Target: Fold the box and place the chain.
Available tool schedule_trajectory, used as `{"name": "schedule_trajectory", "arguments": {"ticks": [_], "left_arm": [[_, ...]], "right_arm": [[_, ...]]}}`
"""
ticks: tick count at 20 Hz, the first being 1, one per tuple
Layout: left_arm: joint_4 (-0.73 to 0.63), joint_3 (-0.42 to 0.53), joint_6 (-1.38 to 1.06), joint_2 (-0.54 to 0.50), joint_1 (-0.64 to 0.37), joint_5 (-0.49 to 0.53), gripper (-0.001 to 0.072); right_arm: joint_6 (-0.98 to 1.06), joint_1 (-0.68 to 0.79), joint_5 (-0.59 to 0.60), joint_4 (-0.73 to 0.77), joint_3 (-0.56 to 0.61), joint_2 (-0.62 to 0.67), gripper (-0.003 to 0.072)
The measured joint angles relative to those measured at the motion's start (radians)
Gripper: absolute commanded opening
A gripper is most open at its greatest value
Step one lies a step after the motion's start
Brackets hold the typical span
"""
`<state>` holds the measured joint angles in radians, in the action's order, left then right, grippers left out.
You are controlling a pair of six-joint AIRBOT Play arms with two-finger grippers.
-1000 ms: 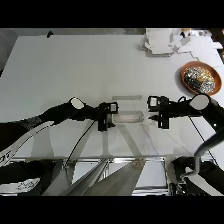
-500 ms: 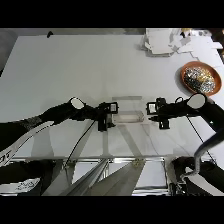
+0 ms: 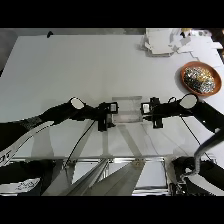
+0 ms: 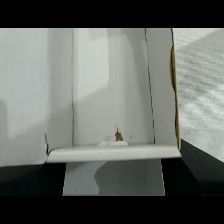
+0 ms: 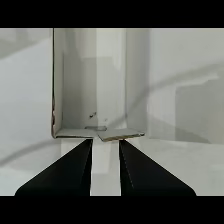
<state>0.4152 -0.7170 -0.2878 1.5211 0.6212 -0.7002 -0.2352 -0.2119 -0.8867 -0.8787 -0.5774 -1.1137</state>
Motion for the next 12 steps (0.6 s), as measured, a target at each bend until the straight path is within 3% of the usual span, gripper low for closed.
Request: {"name": "schedule_trajectory", "arguments": {"ticks": [6, 10, 12], "left_arm": [[0.0, 0.0, 0.0, 0.0, 0.0, 0.0, 0.0272], [0.0, 0.0, 0.0, 0.0, 0.0, 0.0, 0.0272], [0.0, 0.0, 0.0, 0.0, 0.0, 0.0, 0.0272]], "right_arm": [[-0.002, -0.003, 0.013, 0.061, 0.025, -0.002, 0.0163], [-0.009, -0.003, 0.031, 0.125, 0.045, -0.002, 0.0245], [-0.017, -0.003, 0.037, 0.153, 0.054, -0.002, 0.0339]]}}
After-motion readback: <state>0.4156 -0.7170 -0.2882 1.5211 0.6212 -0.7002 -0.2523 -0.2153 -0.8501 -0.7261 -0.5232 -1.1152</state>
